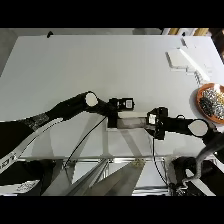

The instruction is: Fold the box and place the chain.

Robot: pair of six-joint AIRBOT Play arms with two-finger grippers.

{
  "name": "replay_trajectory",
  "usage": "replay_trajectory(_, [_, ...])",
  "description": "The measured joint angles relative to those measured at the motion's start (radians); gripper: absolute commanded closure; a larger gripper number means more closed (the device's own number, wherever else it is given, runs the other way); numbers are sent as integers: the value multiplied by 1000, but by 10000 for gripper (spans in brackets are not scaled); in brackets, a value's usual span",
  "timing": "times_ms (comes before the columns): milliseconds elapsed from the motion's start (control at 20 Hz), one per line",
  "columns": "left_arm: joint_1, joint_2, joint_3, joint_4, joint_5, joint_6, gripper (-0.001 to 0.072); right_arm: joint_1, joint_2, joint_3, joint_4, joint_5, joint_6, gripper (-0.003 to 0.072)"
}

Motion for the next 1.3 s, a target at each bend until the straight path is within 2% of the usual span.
replay_trajectory(300, [0,0,0,0,0,0,700,-82,-84,2,119,48,-177,25])
replay_trajectory(700, [0,0,0,0,-1,1,700,-100,-237,2,250,74,-354,35])
replay_trajectory(800, [0,0,0,0,0,1,700,-101,-264,2,275,74,-382,77])
replay_trajectory(850, [0,0,0,0,-1,1,700,-101,-276,2,285,74,-394,144])
replay_trajectory(1050, [0,0,0,1,-3,1,700,-102,-304,2,304,77,-414,281])
replay_trajectory(1300, [0,0,0,1,1,1,700,-138,-315,2,311,86,-423,287])
